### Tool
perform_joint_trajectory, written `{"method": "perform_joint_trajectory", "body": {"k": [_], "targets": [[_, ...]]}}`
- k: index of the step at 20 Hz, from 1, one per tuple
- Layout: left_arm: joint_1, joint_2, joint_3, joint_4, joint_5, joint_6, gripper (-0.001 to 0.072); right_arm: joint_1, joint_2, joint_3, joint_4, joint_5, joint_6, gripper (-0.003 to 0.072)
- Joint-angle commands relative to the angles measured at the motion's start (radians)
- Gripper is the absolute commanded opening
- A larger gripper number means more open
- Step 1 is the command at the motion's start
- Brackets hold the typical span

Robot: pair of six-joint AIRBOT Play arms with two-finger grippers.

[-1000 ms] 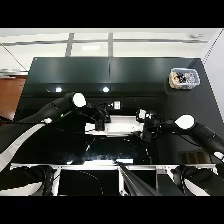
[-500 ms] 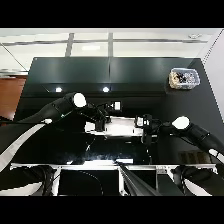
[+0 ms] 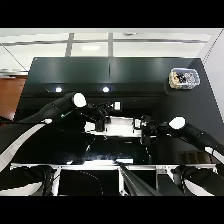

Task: Fold the box and place the chain.

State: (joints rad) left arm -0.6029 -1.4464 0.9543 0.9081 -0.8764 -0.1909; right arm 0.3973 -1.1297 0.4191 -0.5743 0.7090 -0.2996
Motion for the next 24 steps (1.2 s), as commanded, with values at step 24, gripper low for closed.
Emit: {"method": "perform_joint_trajectory", "body": {"k": [24], "targets": [[0.0, 0.0, 0.0, 0.005, 0.0, 0.0, 0.0154, 0.041, -0.021, 0.003, -0.028, -0.048, 0.039, 0.0533]]}}
